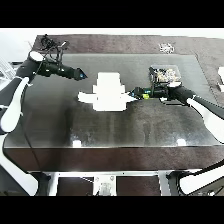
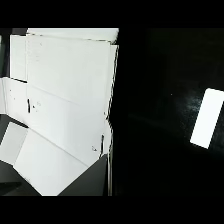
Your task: Fold the box and place the chain.
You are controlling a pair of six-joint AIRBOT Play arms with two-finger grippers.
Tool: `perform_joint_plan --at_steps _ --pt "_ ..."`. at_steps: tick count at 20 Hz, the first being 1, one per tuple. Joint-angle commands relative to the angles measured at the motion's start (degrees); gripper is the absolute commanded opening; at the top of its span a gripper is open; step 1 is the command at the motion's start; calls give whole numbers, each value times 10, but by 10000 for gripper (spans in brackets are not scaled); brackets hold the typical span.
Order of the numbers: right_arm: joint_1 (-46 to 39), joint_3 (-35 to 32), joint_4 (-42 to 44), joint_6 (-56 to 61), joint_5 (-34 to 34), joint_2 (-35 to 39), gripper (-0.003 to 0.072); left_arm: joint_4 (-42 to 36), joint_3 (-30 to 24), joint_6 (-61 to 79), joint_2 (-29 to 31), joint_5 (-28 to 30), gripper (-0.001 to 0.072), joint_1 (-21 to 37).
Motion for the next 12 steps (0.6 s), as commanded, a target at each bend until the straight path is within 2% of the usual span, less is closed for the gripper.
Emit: perform_joint_plan --at_steps 1,4,9,12 --pt "0 0 0 0 0 0 3 36 97 -78 -68 -69 601 -1" --pt "0 0 0 -2 0 0 4 28 134 -89 -105 -94 601 -5" --pt "0 0 -2 -2 0 0 3 28 138 -84 -129 -91 601 -37" --pt "0 0 -2 -2 1 0 3 24 137 -84 -143 -68 600 -53"
